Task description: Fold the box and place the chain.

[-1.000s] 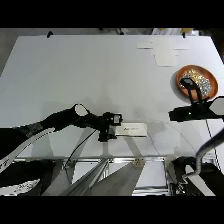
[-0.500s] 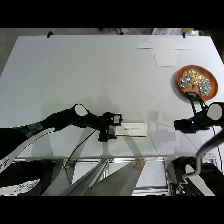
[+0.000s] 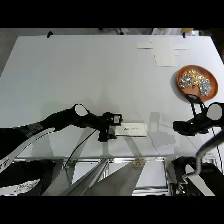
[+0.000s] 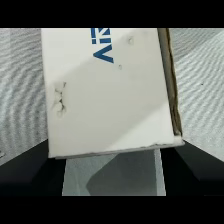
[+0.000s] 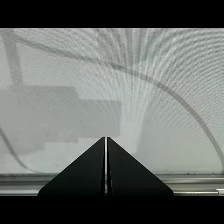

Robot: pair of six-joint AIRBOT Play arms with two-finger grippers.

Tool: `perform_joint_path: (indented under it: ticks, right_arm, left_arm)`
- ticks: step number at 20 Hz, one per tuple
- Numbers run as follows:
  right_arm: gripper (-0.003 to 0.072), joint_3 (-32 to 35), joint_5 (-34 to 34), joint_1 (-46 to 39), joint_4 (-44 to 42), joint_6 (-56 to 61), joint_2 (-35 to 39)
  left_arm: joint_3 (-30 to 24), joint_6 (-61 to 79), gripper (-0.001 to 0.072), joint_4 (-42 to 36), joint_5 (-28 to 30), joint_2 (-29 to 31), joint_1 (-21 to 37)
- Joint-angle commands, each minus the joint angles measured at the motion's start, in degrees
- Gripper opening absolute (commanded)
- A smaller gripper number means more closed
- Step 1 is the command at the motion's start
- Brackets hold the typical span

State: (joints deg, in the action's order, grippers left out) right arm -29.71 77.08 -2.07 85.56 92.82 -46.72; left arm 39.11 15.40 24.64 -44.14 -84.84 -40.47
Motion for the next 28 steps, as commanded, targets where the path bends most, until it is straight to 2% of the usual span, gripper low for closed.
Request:
perform_joint_path:
  ticks: [1, 5, 9, 14, 17, 20, 24, 26, 28]
  right_arm:
    - [0.0017, 0.0, 0.1, 0.0, -0.1, 0.2, 0.0]
    - [0.0017, 0.0, 0.1, 0.0, -0.1, 0.2, 0.0]
    - [0.0017, 0.0, 0.1, 0.0, -0.1, 0.2, 0.0]
    - [0.0017, 0.0, 0.1, 0.0, -0.1, 0.2, 0.0]
    - [0.0017, 0.0, 0.1, 0.0, -0.1, 0.2, 0.0]
    - [0.0017, 0.0, 0.1, 0.0, -0.1, 0.2, 0.0]
    - [0.0017, 0.0, 0.1, 0.0, -0.1, 0.2, 0.0]
    - [0.0017, 0.0, 0.1, 0.0, -0.1, 0.2, 0.0]
    - [0.0017, 0.0, 0.1, 0.0, -0.1, 0.2, 0.0]
  left_arm:
    - [0.1, -0.7, 0.0131, 0.2, -0.2, 0.6, 0.2]
    - [0.1, -9.8, 0.0133, 6.6, -0.2, 7.5, 2.7]
    - [0.1, -30.1, 0.0134, 19.8, -1.1, 19.7, 8.7]
    - [0.1, -51.8, 0.0133, 38.3, -2.8, 35.7, 22.1]
    - [0.1, -58.8, 0.0133, 44.2, -2.7, 41.3, 33.3]
    - [0.0, -65.5, 0.0133, 45.9, -2.6, 42.4, 46.6]
    - [-0.1, -73.7, 0.0137, 46.0, -2.8, 39.8, 62.7]
    - [-0.1, -75.9, 0.0153, 46.0, -3.4, 37.4, 67.4]
    - [-0.1, -76.1, 0.0153, 46.1, -5.4, 34.5, 69.7]
